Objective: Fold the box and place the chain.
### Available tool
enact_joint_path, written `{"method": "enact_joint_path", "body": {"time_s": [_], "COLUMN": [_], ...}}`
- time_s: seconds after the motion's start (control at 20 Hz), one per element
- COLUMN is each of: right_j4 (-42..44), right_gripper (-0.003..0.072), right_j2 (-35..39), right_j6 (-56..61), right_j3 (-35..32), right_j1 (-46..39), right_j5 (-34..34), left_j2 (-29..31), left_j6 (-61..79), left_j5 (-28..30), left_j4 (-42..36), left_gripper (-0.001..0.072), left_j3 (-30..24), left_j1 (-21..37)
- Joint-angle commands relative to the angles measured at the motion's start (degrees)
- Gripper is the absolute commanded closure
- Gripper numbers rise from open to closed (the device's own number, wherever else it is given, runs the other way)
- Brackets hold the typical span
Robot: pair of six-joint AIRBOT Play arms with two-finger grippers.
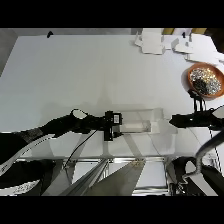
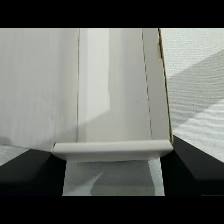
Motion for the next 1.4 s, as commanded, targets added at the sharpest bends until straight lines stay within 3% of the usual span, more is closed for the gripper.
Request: {"method": "enact_joint_path", "body": {"time_s": [0.0, 0.35, 0.5, 0.6, 0.65, 0.8, 1.0, 1.05, 1.25, 1.35], "right_j4": [4.3, 18.4, 19.4, 19.3, 19.3, 19.3, 19.6, 19.4, 15.1, 11.8], "right_gripper": [0.0667, 0.0666, 0.0655, 0.0517, 0.0484, 0.0482, 0.0427, 0.0382, 0.0278, 0.0277], "right_j2": [-3.7, -5.5, -3.9, -1.3, 0.1, 3.5, 4.0, 4.0, 4.0, 4.0], "right_j6": [2.7, -4.0, -5.7, -5.8, -5.8, -5.8, -5.8, -5.7, -0.5, 6.6], "right_j3": [-2.1, -3.4, -3.4, -3.4, -3.3, -3.4, -3.4, -3.4, -3.3, -2.4], "right_j1": [-0.6, 5.8, 6.7, 6.7, 6.7, 6.7, 6.7, 7.3, 16.4, 22.7], "right_j5": [1.2, 1.5, 3.7, 5.3, 6.0, 7.0, 8.4, 8.2, 2.4, -1.7], "left_j2": [0.0, 0.0, 0.0, 0.0, 0.0, 0.0, 0.0, 0.0, 0.0, 0.0], "left_j6": [0.1, 0.1, 0.1, 0.1, 0.1, 0.1, 0.1, 0.1, 0.1, 0.1], "left_j5": [0.0, 0.0, 0.0, 0.0, 0.0, 0.0, 0.0, 0.0, 0.0, 0.0], "left_j4": [0.0, 0.0, 0.0, 0.0, 0.0, 0.0, 0.0, 0.0, 0.0, 0.0], "left_gripper": [0.0501, 0.0501, 0.0501, 0.0501, 0.0501, 0.0501, 0.0501, 0.0501, 0.0501, 0.0501], "left_j3": [0.0, 0.0, 0.0, 0.0, 0.0, 0.0, 0.0, 0.0, 0.0, 0.0], "left_j1": [0.0, 0.0, 0.0, 0.0, 0.0, 0.0, 0.0, 0.0, 0.0, 0.0]}}
